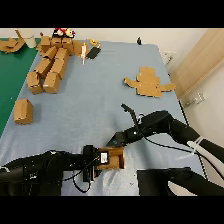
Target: Fold the box.
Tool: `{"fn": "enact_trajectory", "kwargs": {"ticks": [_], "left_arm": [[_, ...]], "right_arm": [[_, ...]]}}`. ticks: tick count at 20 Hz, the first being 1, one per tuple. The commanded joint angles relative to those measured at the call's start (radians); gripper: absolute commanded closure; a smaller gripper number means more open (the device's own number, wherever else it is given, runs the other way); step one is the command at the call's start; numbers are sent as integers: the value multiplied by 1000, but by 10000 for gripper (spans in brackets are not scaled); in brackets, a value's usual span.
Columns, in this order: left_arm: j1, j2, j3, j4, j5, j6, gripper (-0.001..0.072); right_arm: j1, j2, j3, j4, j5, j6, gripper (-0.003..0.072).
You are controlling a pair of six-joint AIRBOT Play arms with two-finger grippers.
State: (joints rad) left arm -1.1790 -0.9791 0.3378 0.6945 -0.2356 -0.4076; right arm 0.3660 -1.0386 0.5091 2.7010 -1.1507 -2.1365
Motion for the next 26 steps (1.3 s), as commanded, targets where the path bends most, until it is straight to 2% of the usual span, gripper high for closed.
{"fn": "enact_trajectory", "kwargs": {"ticks": [1, 4, 7, 10, 16, 23, 26], "left_arm": [[0, 0, 0, 0, 0, 0, 225], [0, 0, 0, 0, 0, 0, 226], [0, 0, 0, 0, 0, 0, 226], [0, 0, 0, 0, 0, 0, 225], [0, 0, 0, 0, 0, 0, 225], [0, 0, 0, 0, 0, 0, 225], [0, 0, 0, 0, 0, 0, 226]], "right_arm": [[99, 130, -71, -18, 128, -38, 687], [200, 268, -136, -90, 259, -36, 687], [308, 362, -154, -257, 348, 58, 687], [417, 388, -154, -425, 396, 163, 686], [584, 397, -154, -649, 529, 239, 686], [677, 467, -154, -853, 551, 304, 686], [684, 468, -154, -881, 548, 307, 685]]}}
